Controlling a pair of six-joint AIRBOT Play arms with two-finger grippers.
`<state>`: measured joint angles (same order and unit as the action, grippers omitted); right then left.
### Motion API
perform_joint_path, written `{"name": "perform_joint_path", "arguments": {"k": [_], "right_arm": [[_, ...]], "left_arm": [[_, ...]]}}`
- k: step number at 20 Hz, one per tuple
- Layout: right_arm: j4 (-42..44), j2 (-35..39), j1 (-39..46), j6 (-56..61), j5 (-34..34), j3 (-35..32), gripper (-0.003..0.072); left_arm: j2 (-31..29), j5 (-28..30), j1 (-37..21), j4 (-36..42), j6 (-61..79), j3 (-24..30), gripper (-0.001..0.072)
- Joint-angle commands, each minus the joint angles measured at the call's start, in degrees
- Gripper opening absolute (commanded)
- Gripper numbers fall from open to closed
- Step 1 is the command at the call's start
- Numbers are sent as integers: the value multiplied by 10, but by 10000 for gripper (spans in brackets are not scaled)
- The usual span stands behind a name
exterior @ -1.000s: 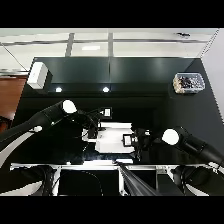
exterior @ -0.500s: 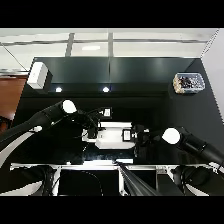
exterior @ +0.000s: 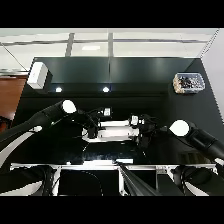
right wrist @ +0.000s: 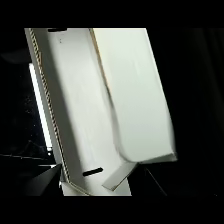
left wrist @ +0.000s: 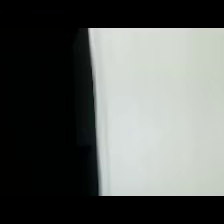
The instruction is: Fold the box and place the chain.
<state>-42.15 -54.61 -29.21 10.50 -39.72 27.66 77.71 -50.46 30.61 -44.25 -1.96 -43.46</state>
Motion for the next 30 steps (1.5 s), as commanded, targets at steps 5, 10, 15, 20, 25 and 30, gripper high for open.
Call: {"name": "perform_joint_path", "arguments": {"k": [5,10,15,20,25,30], "right_arm": [[17,0,9,-24,-9,2,597],[89,-35,9,-133,-16,1,597],[109,-84,9,-180,-35,1,597],[108,-122,9,-215,-30,1,596],[106,-136,9,-215,-13,1,596],[105,-139,9,-215,-3,0,596]], "left_arm": [[0,-1,0,0,1,0,25],[0,-2,0,0,1,0,25],[0,-2,0,0,1,0,25],[0,-2,0,0,1,0,25],[0,-2,0,0,1,0,25],[0,-2,0,0,0,0,25]]}}
